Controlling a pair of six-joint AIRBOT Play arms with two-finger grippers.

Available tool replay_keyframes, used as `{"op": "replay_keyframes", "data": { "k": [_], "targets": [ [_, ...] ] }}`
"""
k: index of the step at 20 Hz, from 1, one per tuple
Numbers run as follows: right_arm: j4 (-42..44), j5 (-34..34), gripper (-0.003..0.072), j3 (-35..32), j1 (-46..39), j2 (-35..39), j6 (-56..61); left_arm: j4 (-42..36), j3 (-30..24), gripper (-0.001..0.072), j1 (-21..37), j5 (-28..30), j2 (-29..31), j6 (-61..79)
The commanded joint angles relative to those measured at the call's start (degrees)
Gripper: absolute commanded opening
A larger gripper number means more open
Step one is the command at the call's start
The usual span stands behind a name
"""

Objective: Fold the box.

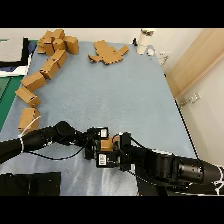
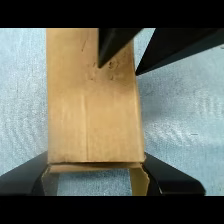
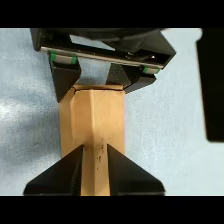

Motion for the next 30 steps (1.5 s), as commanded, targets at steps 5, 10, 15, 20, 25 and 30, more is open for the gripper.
{"op": "replay_keyframes", "data": {
  "k": [5, 10, 15, 20, 25, 30],
  "targets": [
    [-0.02, -0.83, 0.0158, 1.05, 0.04, 0.04, 0.04, 0.00, 0.00, 0.0477, 0.02, -0.04, -0.02, -0.02],
    [-0.09, -0.74, 0.0158, 1.07, 0.07, 0.04, 0.04, 0.00, 0.00, 0.0477, 0.02, -0.04, -0.02, -0.02],
    [0.04, -0.74, 0.0158, 1.05, 0.04, 0.04, 0.04, 0.00, 0.00, 0.0477, 0.02, -0.04, -0.02, -0.02],
    [0.57, -0.74, 0.0157, 1.05, 0.04, -0.26, 0.09, 0.00, 0.00, 0.0477, 0.02, -0.04, -0.02, -0.02],
    [0.87, -0.70, 0.0157, 1.05, 0.04, -1.51, 0.07, 0.00, 0.00, 0.0477, 0.02, -0.02, -0.02, -0.02],
    [2.19, -0.72, 0.0156, 1.05, 0.07, -1.51, 0.07, 0.00, 0.00, 0.0477, 0.02, -0.02, -0.02, -0.02]
  ]
}}
